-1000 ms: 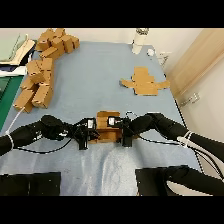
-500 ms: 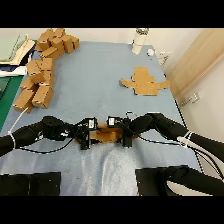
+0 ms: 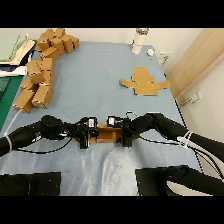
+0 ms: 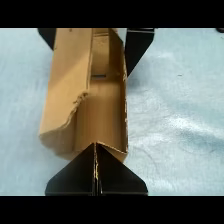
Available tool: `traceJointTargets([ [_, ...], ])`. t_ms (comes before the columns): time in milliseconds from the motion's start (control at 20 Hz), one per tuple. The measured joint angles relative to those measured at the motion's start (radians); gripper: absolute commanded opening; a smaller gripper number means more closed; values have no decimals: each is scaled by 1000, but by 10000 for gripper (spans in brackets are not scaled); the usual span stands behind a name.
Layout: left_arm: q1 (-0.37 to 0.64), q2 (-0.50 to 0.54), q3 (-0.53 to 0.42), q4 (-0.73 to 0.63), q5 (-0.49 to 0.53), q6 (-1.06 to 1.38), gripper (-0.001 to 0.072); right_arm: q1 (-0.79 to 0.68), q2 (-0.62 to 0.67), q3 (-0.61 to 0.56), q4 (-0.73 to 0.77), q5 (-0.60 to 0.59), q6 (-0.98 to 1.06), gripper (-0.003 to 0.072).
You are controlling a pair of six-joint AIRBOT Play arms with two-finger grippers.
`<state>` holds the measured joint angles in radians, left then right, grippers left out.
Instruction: Fold the box.
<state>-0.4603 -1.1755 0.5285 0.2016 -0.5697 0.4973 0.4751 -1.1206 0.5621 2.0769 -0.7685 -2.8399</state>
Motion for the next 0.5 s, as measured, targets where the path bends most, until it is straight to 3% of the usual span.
traceJointTargets([
  [150,18,105,0,165,22,-241,15,0,0,0,-1,0,-2,515],
  [350,100,276,0,436,19,-783,15,0,0,0,-2,0,-4,515],
  [500,221,370,0,642,-85,-1242,14,0,0,0,-2,0,-4,515],
])
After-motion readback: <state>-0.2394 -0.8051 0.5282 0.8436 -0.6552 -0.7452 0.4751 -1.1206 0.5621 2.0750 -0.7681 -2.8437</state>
